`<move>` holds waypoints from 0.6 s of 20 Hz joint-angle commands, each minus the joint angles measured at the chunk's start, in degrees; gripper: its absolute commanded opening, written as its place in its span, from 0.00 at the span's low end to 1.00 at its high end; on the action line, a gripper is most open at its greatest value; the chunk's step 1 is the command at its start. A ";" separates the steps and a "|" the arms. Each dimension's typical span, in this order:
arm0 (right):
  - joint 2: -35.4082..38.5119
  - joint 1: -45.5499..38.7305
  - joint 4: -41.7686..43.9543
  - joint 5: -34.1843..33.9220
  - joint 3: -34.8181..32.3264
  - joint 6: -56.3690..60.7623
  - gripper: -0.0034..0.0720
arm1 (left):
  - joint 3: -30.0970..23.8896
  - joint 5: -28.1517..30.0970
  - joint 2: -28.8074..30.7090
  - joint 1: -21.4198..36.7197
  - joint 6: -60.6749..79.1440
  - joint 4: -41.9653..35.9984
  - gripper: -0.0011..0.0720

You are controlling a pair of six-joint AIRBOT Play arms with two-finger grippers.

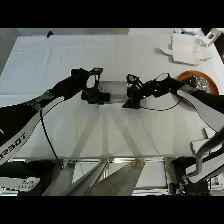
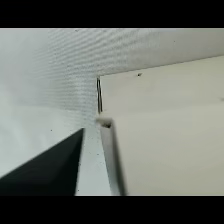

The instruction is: Fold the box and place the chain.

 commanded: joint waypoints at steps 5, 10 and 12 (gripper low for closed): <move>-0.02 0.02 0.24 -0.04 0.07 0.26 0.62 | 0.04 -3.19 1.36 3.91 7.67 -4.85 0.72; -0.02 0.02 0.24 -0.04 0.07 0.26 0.62 | -0.02 -6.03 7.93 10.69 17.18 -8.11 0.72; -0.02 0.02 0.24 -0.04 0.07 0.26 0.62 | -0.15 -8.22 10.62 13.86 24.50 -14.47 0.72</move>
